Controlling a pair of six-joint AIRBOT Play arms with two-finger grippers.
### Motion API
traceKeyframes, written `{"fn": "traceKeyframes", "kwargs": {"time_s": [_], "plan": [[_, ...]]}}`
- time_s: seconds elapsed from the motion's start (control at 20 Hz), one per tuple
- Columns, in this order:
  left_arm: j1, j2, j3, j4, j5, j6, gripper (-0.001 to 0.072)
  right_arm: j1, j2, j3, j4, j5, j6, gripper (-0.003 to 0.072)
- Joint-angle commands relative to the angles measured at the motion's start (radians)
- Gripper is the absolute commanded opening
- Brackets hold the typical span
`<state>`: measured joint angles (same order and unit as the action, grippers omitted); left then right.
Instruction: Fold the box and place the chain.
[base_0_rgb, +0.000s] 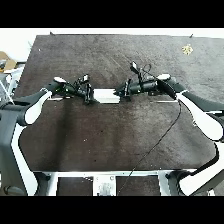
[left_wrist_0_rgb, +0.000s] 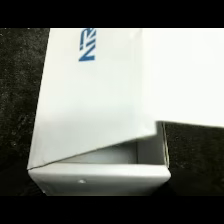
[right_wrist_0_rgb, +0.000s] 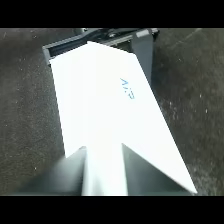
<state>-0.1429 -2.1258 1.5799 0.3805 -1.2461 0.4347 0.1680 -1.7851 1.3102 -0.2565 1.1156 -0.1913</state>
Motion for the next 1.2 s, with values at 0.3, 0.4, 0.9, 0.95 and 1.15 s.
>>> {"fn": "traceKeyframes", "kwargs": {"time_s": [0.3, 0.4, 0.9, 0.95, 1.15], "plan": [[0.0, 0.0, 0.0, 0.0, 0.0, 0.0, 0.0164, 0.035, -0.003, -0.009, 0.077, -0.039, -0.166, 0.0345], [0.0, 0.0, 0.0, 0.0, 0.0, 0.0, 0.0164, 0.054, -0.006, -0.008, 0.069, -0.066, -0.184, 0.0332], [0.0, 0.0, 0.0, 0.0, 0.0, 0.0, 0.0164, 0.084, -0.019, 0.034, -0.032, -0.077, -0.153, 0.0348], [0.0, 0.0, 0.0, 0.0, 0.0, 0.0, 0.0164, 0.088, -0.024, 0.034, -0.039, -0.084, -0.153, 0.0348], [0.0, 0.0, 0.0, 0.0, 0.0, 0.0, 0.0164, 0.092, -0.031, 0.053, -0.04, -0.142, -0.156, 0.0467]]}}
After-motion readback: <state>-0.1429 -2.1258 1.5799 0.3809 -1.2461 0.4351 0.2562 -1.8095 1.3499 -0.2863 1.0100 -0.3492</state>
